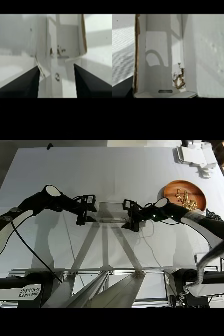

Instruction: Fold the box and place the chain.

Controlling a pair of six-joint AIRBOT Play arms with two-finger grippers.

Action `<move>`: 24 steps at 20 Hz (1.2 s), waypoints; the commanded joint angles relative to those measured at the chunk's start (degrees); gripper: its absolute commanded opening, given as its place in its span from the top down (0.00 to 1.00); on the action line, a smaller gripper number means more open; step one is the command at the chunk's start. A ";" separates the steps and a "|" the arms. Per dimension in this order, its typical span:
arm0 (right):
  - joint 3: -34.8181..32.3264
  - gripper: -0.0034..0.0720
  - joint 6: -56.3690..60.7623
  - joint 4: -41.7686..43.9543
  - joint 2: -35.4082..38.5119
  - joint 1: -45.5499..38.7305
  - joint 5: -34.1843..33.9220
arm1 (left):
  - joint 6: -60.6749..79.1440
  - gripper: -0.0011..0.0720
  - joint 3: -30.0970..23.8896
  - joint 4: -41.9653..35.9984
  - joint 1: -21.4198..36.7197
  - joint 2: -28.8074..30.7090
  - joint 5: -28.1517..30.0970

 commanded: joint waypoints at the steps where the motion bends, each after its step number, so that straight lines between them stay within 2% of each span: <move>1: 0.00 0.33 0.00 0.02 0.04 0.00 0.00 | 2.01 0.37 -0.02 -2.78 -0.33 -0.22 -0.35; 4: 0.00 0.33 0.00 0.02 0.04 0.00 0.00 | 1.95 0.37 -0.02 -2.25 -0.33 -0.24 0.13; 10: 0.00 0.33 -0.02 0.02 0.04 0.00 0.00 | -0.74 0.37 -0.04 4.24 -0.33 -0.70 1.16; 14: 0.00 0.33 0.00 0.02 0.04 0.00 0.00 | 1.18 0.37 -0.04 2.93 -0.94 -1.14 1.31; 16: -0.02 0.33 -0.02 0.02 0.04 0.00 0.00 | 2.69 0.54 -0.04 3.02 -1.31 -1.14 0.11; 20: 0.00 0.33 -0.02 0.02 0.04 0.00 0.00 | 3.67 0.56 -0.04 2.91 -1.40 -1.14 -0.90; 21: -0.02 0.33 -0.02 0.02 0.04 0.00 0.00 | 3.67 0.62 -0.04 2.71 -1.40 -1.14 -0.52; 22: -0.02 0.33 -0.02 0.02 0.04 0.00 0.00 | 3.69 0.81 -0.04 2.54 -1.40 -1.14 -0.02; 23: 0.00 0.33 0.00 0.02 0.04 0.00 0.00 | 3.67 0.87 -0.04 2.19 -1.40 -1.16 0.31; 24: -0.02 0.33 0.00 0.02 0.04 0.00 0.00 | 3.67 0.87 -0.04 1.44 -1.40 -1.14 0.37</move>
